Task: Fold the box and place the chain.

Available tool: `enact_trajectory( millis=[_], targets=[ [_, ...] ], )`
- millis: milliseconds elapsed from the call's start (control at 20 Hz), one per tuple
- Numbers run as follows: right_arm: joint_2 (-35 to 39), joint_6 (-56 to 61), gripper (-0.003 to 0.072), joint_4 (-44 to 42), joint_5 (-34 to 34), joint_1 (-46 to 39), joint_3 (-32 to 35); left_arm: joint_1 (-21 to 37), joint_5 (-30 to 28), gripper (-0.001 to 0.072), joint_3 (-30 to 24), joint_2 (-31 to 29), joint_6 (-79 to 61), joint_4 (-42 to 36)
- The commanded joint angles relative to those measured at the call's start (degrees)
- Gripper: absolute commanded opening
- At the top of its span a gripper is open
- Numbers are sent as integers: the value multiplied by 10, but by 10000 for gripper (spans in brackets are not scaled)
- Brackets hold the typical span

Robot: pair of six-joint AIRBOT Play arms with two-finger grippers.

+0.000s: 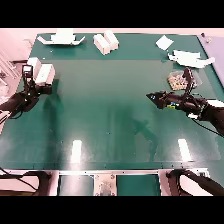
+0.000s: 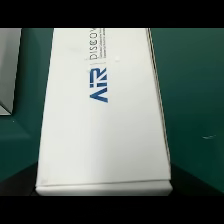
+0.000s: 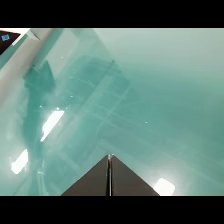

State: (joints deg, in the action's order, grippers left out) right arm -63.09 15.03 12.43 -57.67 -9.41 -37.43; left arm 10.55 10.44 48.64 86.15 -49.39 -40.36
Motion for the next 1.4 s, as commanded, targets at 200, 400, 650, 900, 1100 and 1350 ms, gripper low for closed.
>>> enact_trajectory(
  millis=[200,400,650,900,1100,1350],
  targets=[
    [0,0,62,-20,0,4,0,0,-40,551,3,0,-17,-21],
    [0,0,203,-24,0,4,0,0,-73,713,5,0,-10,-21],
    [0,0,235,-30,0,4,0,0,-106,714,5,-10,14,-22],
    [15,0,234,-45,6,4,-9,-2,-116,712,3,-110,27,-22],
    [26,0,268,-50,10,4,-9,-2,-147,713,-1,-123,32,-26],
    [34,-1,123,-50,11,4,-9,-2,-52,436,-16,-117,43,-21]
  ],
)
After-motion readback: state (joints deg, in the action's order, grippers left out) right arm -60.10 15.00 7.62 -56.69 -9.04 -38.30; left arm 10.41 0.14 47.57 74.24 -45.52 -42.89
